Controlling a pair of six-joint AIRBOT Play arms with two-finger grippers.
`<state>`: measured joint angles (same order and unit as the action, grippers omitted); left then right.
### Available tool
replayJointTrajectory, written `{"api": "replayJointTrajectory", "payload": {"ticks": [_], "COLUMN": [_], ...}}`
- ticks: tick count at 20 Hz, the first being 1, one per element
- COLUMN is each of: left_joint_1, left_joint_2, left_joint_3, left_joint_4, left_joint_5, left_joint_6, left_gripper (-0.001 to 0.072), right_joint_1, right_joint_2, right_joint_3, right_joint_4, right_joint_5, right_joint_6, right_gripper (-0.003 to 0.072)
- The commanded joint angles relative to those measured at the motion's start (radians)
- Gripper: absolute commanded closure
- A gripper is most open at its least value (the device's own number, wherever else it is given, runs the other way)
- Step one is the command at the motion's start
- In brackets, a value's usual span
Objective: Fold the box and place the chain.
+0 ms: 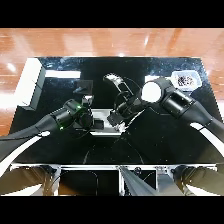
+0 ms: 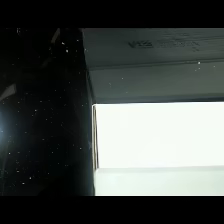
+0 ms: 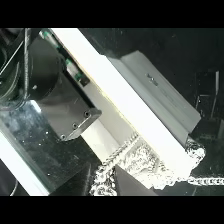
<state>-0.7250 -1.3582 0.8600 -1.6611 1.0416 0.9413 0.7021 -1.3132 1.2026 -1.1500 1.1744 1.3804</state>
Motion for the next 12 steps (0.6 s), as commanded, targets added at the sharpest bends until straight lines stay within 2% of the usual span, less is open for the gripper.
{"api": "replayJointTrajectory", "payload": {"ticks": [1, 4, 7, 9, 12], "left_joint_1": [0.000, 0.000, 0.000, 0.000, 0.000], "left_joint_2": [0.000, 0.000, 0.000, 0.000, 0.000], "left_joint_3": [0.000, 0.000, 0.000, 0.000, 0.000], "left_joint_4": [0.003, 0.003, 0.002, 0.003, 0.004], "left_joint_5": [-0.003, -0.003, -0.001, -0.002, -0.005], "left_joint_6": [0.001, 0.001, 0.001, 0.001, 0.001], "left_gripper": [0.0686, 0.0686, 0.0686, 0.0686, 0.0686], "right_joint_1": [0.000, -0.056, -0.221, -0.374, -0.601], "right_joint_2": [-0.013, 0.019, 0.111, 0.168, 0.175], "right_joint_3": [-0.004, -0.004, -0.010, -0.059, -0.210], "right_joint_4": [-0.014, -0.037, -0.103, -0.165, -0.146], "right_joint_5": [-0.014, 0.060, 0.165, 0.153, 0.041], "right_joint_6": [0.002, 0.003, 0.003, 0.020, 0.094], "right_gripper": [0.0034, 0.0036, 0.0036, 0.0036, 0.0036]}}
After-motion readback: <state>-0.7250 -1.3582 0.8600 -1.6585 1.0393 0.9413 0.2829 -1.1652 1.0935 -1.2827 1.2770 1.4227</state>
